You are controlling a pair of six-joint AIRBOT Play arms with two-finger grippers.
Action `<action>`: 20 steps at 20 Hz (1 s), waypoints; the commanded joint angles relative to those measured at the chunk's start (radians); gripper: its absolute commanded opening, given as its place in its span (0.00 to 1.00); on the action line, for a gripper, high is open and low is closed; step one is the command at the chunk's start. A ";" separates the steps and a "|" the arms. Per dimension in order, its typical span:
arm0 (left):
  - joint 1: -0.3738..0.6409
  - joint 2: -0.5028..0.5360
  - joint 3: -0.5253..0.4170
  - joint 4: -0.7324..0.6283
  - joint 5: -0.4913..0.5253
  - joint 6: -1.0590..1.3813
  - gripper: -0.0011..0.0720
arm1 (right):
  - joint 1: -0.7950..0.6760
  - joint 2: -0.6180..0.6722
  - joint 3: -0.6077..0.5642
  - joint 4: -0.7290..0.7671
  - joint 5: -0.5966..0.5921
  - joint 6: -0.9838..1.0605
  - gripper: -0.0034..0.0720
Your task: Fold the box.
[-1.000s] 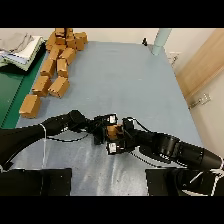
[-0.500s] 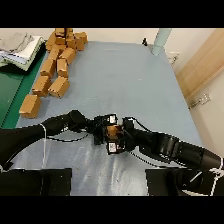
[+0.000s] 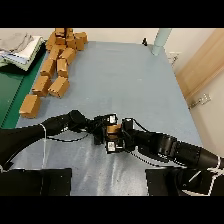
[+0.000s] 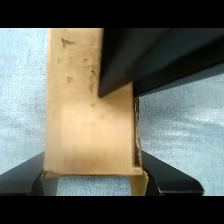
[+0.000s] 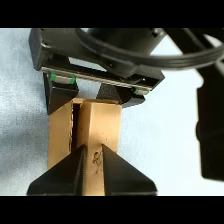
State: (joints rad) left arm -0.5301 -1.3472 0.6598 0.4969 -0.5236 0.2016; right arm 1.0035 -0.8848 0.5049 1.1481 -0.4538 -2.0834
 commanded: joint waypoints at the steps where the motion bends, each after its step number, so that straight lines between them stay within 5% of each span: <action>1: 0.000 0.001 0.000 0.000 0.000 0.000 0.56 | 0.000 -0.001 0.001 0.000 -0.004 0.004 0.26; 20: 0.000 0.001 0.000 0.000 0.000 0.000 0.56 | 0.014 0.010 0.000 0.087 -0.028 -0.005 0.26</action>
State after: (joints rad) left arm -0.5301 -1.3472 0.6598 0.4973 -0.5236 0.2020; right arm 1.0149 -0.8806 0.5049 1.2171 -0.4808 -2.0834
